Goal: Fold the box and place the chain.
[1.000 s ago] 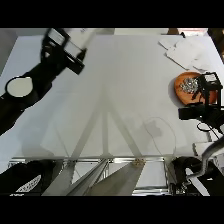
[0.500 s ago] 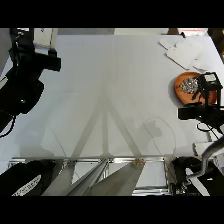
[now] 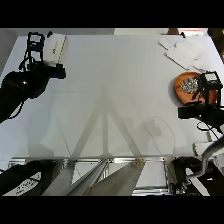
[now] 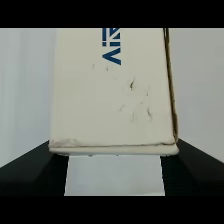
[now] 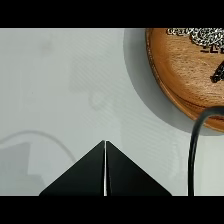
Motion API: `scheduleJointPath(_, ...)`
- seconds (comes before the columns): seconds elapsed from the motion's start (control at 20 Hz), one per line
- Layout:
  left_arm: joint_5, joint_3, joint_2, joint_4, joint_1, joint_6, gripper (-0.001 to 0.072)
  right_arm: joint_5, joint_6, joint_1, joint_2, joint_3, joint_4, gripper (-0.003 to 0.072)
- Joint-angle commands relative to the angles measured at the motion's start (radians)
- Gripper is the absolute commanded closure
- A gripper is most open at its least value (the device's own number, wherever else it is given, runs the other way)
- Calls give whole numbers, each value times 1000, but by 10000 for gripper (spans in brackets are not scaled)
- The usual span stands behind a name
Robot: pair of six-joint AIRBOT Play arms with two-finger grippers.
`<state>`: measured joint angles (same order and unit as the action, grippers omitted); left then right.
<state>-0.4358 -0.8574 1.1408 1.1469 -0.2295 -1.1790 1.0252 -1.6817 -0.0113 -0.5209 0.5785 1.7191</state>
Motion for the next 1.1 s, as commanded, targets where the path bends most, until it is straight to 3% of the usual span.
scheduleJointPath(0.0,55,0,75,286,96,-236,708,-27,0,0,1,1,0,676)
scheduleJointPath(0.55,103,0,301,300,116,-264,692,-86,0,0,1,1,-23,676)
scheduleJointPath(0.7,104,0,305,300,116,-264,652,-87,-1,0,1,1,-27,676)
scheduleJointPath(0.8,103,0,304,300,116,-263,505,-87,0,0,1,1,-30,676)
scheduleJointPath(1.05,103,0,304,300,116,-261,490,-87,0,0,1,1,-42,676)
